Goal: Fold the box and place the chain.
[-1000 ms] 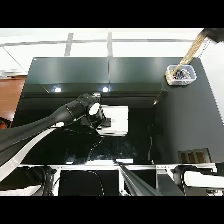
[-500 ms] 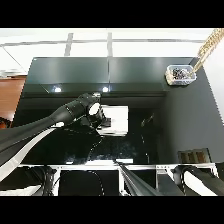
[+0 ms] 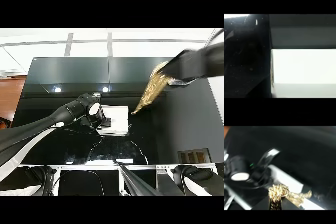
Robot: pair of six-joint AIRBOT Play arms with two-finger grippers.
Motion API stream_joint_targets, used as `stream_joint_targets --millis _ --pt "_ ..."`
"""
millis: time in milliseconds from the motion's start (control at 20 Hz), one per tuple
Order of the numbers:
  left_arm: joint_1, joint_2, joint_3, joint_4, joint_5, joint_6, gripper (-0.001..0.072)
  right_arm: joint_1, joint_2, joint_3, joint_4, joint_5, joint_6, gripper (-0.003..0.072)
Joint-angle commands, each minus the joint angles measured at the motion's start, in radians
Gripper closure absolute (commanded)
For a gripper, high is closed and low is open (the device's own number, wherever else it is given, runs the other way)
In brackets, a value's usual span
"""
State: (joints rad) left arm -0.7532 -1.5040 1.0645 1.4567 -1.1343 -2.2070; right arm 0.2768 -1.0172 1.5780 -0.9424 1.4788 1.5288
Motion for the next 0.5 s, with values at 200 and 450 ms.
stream_joint_targets --millis 200,450 --pt "0.000 0.000 0.000 0.000 0.000 0.000 0.0684 0.169 -0.068 -0.143 0.058 -0.239 0.000 0.0674" --pt "0.000 0.000 0.000 0.000 0.000 0.000 0.0684 0.169 -0.085 -0.143 0.064 -0.241 0.000 0.0674"
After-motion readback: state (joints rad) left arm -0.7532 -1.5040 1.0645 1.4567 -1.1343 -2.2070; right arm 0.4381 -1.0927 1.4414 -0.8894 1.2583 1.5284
